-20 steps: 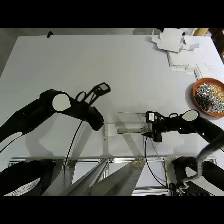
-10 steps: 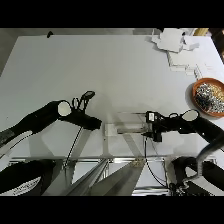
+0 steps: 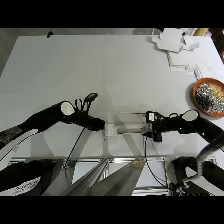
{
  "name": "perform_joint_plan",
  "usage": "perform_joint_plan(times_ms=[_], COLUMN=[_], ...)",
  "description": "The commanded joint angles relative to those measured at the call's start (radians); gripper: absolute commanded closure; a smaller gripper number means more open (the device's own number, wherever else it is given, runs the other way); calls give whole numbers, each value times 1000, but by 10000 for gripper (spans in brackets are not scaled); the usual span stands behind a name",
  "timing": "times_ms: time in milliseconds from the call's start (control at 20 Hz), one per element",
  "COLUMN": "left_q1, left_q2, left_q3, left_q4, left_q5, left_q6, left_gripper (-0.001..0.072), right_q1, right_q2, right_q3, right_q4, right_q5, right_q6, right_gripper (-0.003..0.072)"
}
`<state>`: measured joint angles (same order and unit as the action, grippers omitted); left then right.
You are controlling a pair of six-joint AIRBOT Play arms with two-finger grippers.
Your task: Fold the box and place the chain.
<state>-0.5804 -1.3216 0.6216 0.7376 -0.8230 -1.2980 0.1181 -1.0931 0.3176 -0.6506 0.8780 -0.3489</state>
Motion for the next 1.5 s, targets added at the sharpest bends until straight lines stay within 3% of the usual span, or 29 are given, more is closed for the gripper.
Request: perform_joint_plan(times_ms=[0, 350, 650, 900, 1000, 1250, 1450], left_q1=[-27, -60, -118, -143, -145, -157, -201], left_q2=[-2, 98, 102, 102, 102, 102, 95], left_q3=[0, 1, 1, 1, 1, 1, 3], left_q4=[-76, -103, -126, -139, -140, -154, -167], left_q5=[4, 73, 119, 142, 142, 150, 241], left_q6=[49, 67, 67, 67, 66, 63, 13], left_gripper=[701, 693, 406, 405, 344, 343, 342], right_q1=[0, 0, 0, 0, 0, 0, 0], right_q2=[0, 0, 0, 0, 0, 0, 0], right_q3=[1, 1, 1, 1, 1, 1, 1], right_q4=[0, 0, 0, 0, 0, 0, 0], right_q5=[0, 0, 0, 0, 0, 0, 0], right_q6=[0, 0, 0, 0, 0, 0, 0], right_gripper=[290, 290, 290, 290, 290, 290, 290])
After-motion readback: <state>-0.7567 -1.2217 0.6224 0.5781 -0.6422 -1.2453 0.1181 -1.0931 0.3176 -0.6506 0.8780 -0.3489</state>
